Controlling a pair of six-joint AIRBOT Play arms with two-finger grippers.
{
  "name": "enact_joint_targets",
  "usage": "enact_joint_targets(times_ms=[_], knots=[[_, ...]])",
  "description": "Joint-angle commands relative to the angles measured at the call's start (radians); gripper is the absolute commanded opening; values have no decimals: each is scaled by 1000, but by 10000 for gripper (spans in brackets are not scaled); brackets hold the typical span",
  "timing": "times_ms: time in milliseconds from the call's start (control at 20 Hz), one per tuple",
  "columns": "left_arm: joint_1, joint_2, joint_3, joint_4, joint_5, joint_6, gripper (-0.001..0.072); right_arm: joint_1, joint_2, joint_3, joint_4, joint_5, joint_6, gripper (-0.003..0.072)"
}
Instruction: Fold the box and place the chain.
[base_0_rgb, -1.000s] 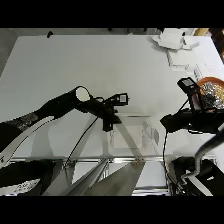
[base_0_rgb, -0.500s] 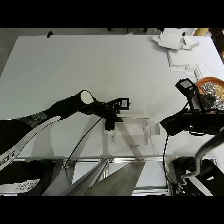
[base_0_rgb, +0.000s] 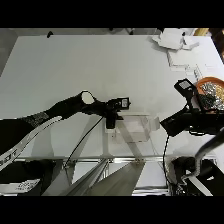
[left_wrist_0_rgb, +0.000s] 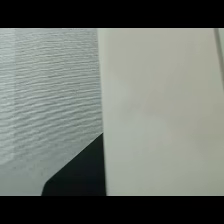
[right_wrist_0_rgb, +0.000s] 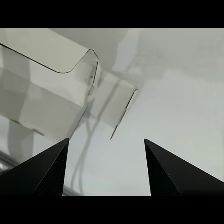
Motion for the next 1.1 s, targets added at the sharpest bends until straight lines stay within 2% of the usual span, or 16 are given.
enact_joint_targets(times_ms=[0,750,950,1000,1050], knots=[[0,-1,0,2,6,1,8,1,1,0,0,0,-19,514],[0,-19,0,2,-16,38,12,1,1,-6,0,1,-44,513],[0,-19,0,1,-17,38,12,1,0,-6,1,0,-149,509],[0,-19,0,1,-16,38,12,1,1,-6,1,-1,-198,493],[0,-19,-1,1,-16,38,12,1,0,-10,8,-9,-264,442]])
